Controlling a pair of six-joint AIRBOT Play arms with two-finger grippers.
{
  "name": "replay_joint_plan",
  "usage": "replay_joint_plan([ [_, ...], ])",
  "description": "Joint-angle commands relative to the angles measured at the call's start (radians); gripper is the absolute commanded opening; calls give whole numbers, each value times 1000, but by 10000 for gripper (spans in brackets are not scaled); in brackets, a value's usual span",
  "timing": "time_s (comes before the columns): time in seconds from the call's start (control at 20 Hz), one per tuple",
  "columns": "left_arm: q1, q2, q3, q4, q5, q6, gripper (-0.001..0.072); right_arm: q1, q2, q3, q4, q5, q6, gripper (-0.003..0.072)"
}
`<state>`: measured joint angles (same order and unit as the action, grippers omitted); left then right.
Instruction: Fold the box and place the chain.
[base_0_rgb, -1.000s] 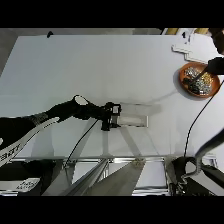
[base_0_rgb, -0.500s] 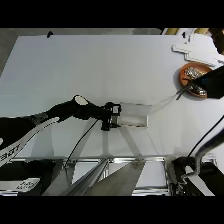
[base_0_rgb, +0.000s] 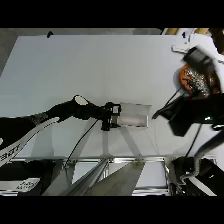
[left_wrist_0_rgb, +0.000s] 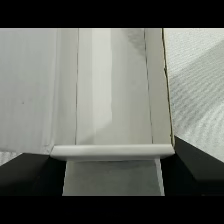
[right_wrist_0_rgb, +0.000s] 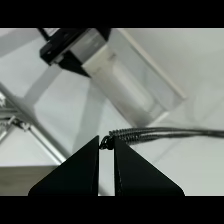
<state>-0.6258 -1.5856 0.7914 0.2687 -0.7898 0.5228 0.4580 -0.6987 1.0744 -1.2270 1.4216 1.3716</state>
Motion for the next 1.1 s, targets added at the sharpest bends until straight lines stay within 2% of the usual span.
replay_joint_plan([
  [0.0, 1, 0, 0, 0, 0, 0, 149, 124, 2, -136, 0, -185, 43, 18],
  [0.25, 1, 0, 0, 0, 0, 0, 149, 148, -39, -248, 1, -387, 70, 19],
  [0.6, 1, 0, 0, 0, 0, 0, 149, 148, -237, -274, -7, -447, 70, 19],
  [0.7, 1, 0, 0, 0, 0, 0, 149, 148, -296, -274, -7, -450, 70, 32],
  [0.8, 1, 0, 0, 0, 0, 0, 149, 148, -334, -274, -7, -450, 69, 195],
  [0.9, 1, 0, 0, 0, 0, 0, 149, 148, -340, -270, -6, -442, 69, 204],
  [1.05, 1, 0, 0, 0, 0, 0, 149, 147, -306, -198, -71, -285, 70, 201],
])
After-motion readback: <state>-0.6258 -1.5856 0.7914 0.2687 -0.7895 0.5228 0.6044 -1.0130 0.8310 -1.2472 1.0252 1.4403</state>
